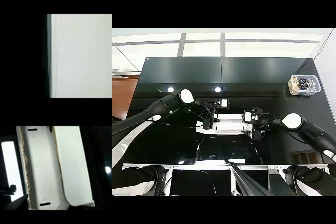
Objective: Fold the box and place the chain.
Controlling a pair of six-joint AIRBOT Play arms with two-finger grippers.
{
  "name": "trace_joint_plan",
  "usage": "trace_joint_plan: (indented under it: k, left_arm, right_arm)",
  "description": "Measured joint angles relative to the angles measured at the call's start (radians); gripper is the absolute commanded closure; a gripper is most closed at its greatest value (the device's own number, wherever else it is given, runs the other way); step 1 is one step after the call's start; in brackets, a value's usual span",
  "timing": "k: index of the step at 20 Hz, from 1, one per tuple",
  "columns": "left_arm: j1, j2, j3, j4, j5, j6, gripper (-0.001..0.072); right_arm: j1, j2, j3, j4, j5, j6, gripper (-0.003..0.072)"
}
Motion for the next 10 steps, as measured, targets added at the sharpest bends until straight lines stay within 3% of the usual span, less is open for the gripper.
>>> trace_joint_plan:
  k: [10]
  left_arm:
    - [0.000,0.000,0.000,-0.005,0.002,-0.001,0.0684]
  right_arm:
    - [-0.025,-0.146,0.000,0.057,0.013,-0.172,-0.0021]
